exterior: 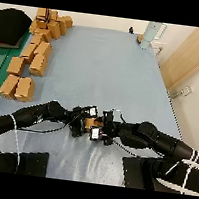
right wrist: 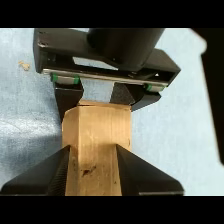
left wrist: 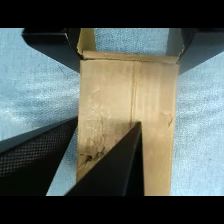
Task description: Fold the box.
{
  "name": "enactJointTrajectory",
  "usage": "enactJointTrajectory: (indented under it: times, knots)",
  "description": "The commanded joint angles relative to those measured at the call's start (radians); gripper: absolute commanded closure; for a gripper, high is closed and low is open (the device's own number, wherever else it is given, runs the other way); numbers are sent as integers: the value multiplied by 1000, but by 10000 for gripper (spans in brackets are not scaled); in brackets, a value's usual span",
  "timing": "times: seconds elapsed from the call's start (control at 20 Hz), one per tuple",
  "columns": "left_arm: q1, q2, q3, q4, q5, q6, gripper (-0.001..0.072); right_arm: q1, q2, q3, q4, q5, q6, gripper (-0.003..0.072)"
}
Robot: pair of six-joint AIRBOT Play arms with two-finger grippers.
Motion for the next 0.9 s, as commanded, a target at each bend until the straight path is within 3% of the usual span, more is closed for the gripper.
enactJointTrajectory:
  times: [0.0,0.1,0.2,0.25,0.4,0.5,0.8,0.85]
  knots:
    - [0,0,1,0,0,0,257,-1,-1,2,0,9,-28,220]
    - [0,0,1,0,0,0,257,-1,-1,2,0,2,-28,341]
    - [0,0,1,0,0,0,257,-1,-1,2,0,1,-28,357]
    - [0,0,1,0,0,0,257,-1,0,2,0,1,-28,443]
    - [0,0,1,0,0,0,257,-1,2,2,1,-10,-27,466]
    - [0,0,1,0,0,0,257,-1,2,3,3,-27,-27,588]
    - [0,0,1,0,0,0,257,-1,2,4,5,-27,-27,602]
    - [0,0,1,0,0,0,257,-1,2,4,6,-26,-27,576]
